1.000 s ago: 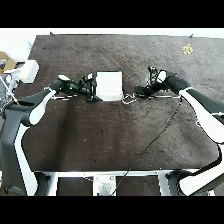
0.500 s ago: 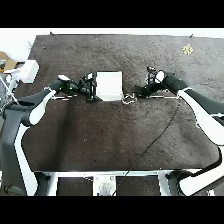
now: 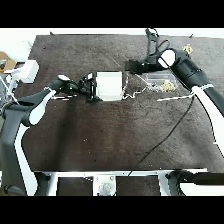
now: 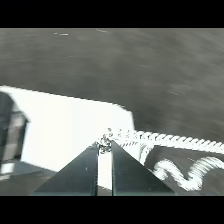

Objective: Fold the box and place the chain.

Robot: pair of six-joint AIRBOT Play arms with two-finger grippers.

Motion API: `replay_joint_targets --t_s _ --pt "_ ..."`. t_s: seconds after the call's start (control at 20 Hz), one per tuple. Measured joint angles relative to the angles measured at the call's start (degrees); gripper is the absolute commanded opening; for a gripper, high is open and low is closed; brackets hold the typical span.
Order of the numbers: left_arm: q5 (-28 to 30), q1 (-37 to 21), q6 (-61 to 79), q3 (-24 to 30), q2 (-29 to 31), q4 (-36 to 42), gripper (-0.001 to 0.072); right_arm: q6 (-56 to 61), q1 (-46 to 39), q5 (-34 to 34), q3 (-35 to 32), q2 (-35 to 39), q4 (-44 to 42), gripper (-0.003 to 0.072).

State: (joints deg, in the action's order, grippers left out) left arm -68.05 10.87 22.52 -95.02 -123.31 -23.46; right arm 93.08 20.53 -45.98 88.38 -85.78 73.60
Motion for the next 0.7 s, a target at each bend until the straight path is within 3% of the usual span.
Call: replay_joint_targets --t_s 0.35,0.7 --pt "0.0 0.0 0.0 0.0 0.0 0.0 0.0341 -1.7 7.0 1.7 8.7 0.7 2.4 0.0001" --pt "0.0 0.0 0.0 0.0 0.0 0.0 0.0341 -2.0 10.0 3.2 10.4 -1.7 3.5 0.0001"
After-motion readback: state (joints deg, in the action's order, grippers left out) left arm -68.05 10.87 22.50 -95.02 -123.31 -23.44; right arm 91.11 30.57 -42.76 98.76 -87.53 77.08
